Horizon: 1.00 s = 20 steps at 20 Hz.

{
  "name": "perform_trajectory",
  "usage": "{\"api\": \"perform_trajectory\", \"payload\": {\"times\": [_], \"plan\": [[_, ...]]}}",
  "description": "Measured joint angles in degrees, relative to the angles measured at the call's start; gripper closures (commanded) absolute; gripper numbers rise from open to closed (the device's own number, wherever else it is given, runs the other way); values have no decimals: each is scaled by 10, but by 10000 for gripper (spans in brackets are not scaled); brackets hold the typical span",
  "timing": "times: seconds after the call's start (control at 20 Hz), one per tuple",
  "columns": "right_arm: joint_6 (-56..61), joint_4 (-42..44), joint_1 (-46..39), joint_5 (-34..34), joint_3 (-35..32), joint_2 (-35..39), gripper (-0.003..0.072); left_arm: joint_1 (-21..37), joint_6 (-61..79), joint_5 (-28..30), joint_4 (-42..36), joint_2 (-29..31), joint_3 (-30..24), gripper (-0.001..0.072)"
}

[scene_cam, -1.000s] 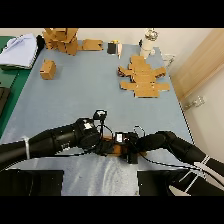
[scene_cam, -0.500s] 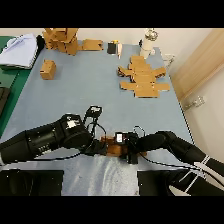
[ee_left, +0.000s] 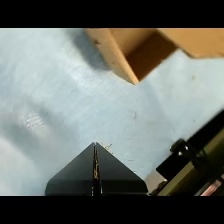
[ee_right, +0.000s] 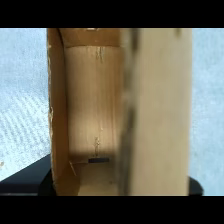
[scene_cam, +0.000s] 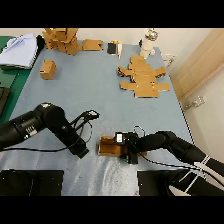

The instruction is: Fold the box.

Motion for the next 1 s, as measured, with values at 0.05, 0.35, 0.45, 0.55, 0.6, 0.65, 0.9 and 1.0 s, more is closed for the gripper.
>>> {"api": "perform_trajectory", "payload": {"times": [0.05, 0.35, 0.45, 0.55, 0.6, 0.65, 0.9, 1.0], "plan": [[0, 0, 0, 0, 0, 0, 172, 29, 89, 7, -31, -3, -9, 697], [0, 0, 0, 0, 0, 0, 172, 106, 460, 77, -159, -53, -30, 696], [0, 0, 0, 0, 0, 0, 172, 113, 541, 93, -209, -79, -32, 696], [0, 0, 0, 0, 0, 0, 172, 116, 614, 102, -259, -100, -33, 695], [0, 0, 0, 0, 0, 0, 172, 116, 645, 103, -273, -108, -33, 694], [0, 0, 0, 0, 0, 0, 172, 120, 666, 103, -280, -112, -33, 689], [0, 0, 0, 0, 0, 0, 172, 144, 723, 70, -262, -118, -34, 147], [0, 0, 0, 0, 0, 0, 173, 148, 732, 59, -258, -119, -33, 143]]}}
